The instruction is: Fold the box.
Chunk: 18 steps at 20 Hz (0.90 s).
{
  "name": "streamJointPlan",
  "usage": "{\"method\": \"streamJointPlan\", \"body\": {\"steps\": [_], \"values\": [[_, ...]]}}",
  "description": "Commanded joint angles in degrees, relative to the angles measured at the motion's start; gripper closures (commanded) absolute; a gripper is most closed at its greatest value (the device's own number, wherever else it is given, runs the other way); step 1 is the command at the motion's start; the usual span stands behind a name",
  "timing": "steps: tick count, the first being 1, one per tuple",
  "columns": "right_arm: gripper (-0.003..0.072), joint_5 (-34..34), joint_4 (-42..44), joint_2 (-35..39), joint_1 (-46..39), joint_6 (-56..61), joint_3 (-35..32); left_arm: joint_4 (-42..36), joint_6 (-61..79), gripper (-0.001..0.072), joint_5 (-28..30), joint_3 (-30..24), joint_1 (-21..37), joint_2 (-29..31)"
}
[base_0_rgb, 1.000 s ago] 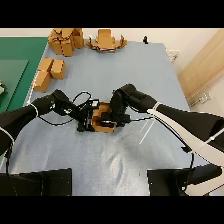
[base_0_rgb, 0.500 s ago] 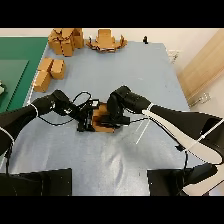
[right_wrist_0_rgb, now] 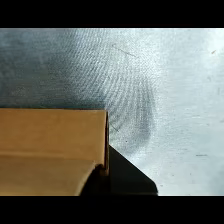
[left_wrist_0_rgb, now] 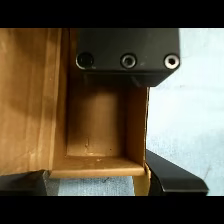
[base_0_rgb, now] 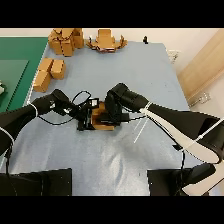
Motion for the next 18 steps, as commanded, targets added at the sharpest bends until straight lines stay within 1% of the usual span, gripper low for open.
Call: {"method": "streamJointPlan", "body": {"steps": [1,4,10,11,12,13,14,18], "values": [[0.0683,-0.09,-0.52,-2.14,0.35,0.33,1.03,-0.09,0.07,0.0692,-0.48,0.0,0.0,0.02],[0.0683,-0.28,-0.55,-3.43,0.48,0.31,1.36,-0.09,0.09,0.0691,-0.48,0.0,0.0,0.02],[0.0681,-1.01,-1.11,-3.43,0.44,-0.46,2.19,-0.09,0.07,0.0691,-0.55,0.0,0.0,0.02],[0.0613,-0.98,-1.11,-3.39,0.44,-1.2,2.54,-0.09,0.07,0.0691,-0.55,0.0,0.0,0.02],[0.0377,-0.59,-0.98,-3.06,0.44,-1.6,2.75,-0.09,0.07,0.0692,-0.52,0.0,0.0,0.02],[0.0244,0.07,-0.98,-2.49,0.44,-1.81,2.75,-0.09,0.07,0.0691,-0.55,0.0,0.0,0.02],[0.0233,0.52,-1.18,-1.79,0.42,-1.79,2.73,-0.07,-0.11,0.0692,-0.57,0.0,0.0,0.02],[0.0233,0.74,-4.24,1.95,0.07,-2.01,2.71,-0.04,-1.01,0.0692,-0.44,0.0,0.0,0.02]]}}
